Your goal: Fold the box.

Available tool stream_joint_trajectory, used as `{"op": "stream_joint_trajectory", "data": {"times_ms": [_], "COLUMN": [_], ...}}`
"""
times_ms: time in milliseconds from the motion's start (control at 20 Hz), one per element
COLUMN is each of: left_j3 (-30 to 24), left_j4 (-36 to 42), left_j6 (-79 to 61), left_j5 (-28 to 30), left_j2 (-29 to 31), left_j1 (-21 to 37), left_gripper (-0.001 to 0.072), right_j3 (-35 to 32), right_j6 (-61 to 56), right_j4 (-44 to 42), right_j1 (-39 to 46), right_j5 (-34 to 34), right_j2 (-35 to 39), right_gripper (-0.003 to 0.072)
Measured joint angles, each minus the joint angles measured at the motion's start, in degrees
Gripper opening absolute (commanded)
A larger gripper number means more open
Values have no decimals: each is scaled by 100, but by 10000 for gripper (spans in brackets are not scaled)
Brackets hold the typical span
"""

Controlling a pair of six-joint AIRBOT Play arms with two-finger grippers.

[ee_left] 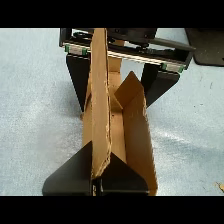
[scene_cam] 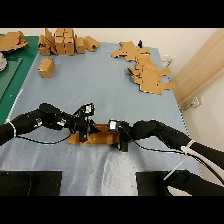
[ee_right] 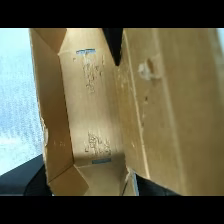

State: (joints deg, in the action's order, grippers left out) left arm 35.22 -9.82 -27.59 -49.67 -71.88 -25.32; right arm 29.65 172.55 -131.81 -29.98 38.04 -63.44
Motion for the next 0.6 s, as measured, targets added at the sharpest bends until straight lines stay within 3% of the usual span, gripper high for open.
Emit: {"op": "stream_joint_trajectory", "data": {"times_ms": [600], "left_j3": [-2], "left_j4": [-2], "left_j6": [0], "left_j5": [0], "left_j2": [0], "left_j1": [0], "left_gripper": [11], "right_j3": [0], "right_j6": [2], "right_j4": [-2], "right_j1": [0], "right_j5": [-52], "right_j2": [-160], "right_gripper": [695]}}
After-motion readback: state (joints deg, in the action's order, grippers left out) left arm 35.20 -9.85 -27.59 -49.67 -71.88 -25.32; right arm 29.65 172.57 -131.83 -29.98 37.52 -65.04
